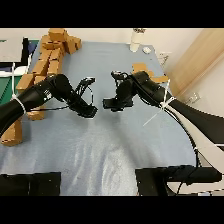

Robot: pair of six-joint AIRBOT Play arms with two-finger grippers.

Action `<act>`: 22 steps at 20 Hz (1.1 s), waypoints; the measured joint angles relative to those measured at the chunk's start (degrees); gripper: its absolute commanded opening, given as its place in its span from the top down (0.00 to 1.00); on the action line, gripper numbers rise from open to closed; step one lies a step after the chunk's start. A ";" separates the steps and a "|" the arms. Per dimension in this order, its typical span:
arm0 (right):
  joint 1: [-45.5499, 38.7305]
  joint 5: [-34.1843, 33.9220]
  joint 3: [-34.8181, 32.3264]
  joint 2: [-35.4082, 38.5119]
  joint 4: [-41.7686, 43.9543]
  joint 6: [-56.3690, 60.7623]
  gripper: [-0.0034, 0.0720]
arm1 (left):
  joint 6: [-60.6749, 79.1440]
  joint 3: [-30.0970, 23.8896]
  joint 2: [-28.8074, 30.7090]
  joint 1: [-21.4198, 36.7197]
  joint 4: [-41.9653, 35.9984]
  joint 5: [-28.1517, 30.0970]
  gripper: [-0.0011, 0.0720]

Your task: Fold the box.

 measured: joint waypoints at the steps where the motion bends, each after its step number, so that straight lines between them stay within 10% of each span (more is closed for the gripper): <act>1: 0.00 0.02 0.00 0.00 0.00 0.00 0.95 | 0.00 0.00 0.00 0.00 0.00 0.00 0.97; 22: 0.00 3.72 0.00 -0.17 1.11 0.59 0.95 | 0.02 0.00 0.00 0.00 0.00 0.26 0.97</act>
